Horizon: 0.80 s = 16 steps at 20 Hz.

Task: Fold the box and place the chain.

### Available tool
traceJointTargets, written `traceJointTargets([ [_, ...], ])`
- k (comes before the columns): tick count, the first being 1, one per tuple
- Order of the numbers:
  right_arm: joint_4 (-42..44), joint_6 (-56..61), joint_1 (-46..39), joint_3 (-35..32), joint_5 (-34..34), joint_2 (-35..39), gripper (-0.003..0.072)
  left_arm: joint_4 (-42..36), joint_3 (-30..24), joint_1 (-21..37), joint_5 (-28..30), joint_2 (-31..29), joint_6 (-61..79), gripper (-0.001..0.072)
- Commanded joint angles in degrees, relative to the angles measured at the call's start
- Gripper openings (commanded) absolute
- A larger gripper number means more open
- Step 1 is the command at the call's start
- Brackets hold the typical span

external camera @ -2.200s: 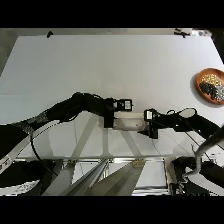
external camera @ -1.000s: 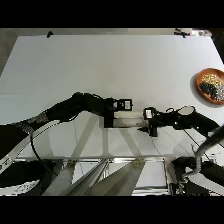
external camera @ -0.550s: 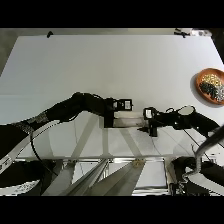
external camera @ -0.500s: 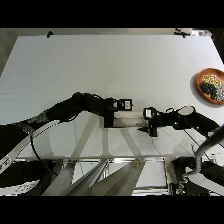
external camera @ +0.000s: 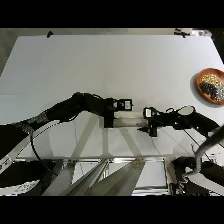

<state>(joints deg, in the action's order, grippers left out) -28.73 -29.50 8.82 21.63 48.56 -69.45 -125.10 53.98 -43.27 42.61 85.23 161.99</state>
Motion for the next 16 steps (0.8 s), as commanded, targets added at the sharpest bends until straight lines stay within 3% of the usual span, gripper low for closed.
traceJointTargets([
  [1,0.07,0.09,0.04,-0.02,-0.02,-0.02,0.0338,0.02,0.02,-0.04,0.02,0.04,0.02,0.0012],
  [9,0.04,0.09,0.02,-0.02,-0.02,-0.02,0.0338,0.0,0.04,-0.04,0.26,-0.02,0.0,0.0027],
  [10,0.07,0.09,0.02,-0.02,-0.02,-0.02,0.0338,0.0,0.04,-0.04,0.76,-0.13,0.0,0.0115],
  [12,0.04,0.09,0.02,-0.02,-0.02,-0.02,0.0338,0.02,0.04,-0.04,2.16,-0.7,-0.26,0.0364],
  [13,0.07,0.09,0.04,-0.02,0.0,-0.02,0.0338,0.02,0.04,-0.02,2.4,-1.18,-0.61,0.0425],
  [16,0.07,0.09,0.04,-0.02,0.07,-0.02,0.0338,0.04,0.04,0.0,2.69,-3.63,-1.97,0.0432],
])
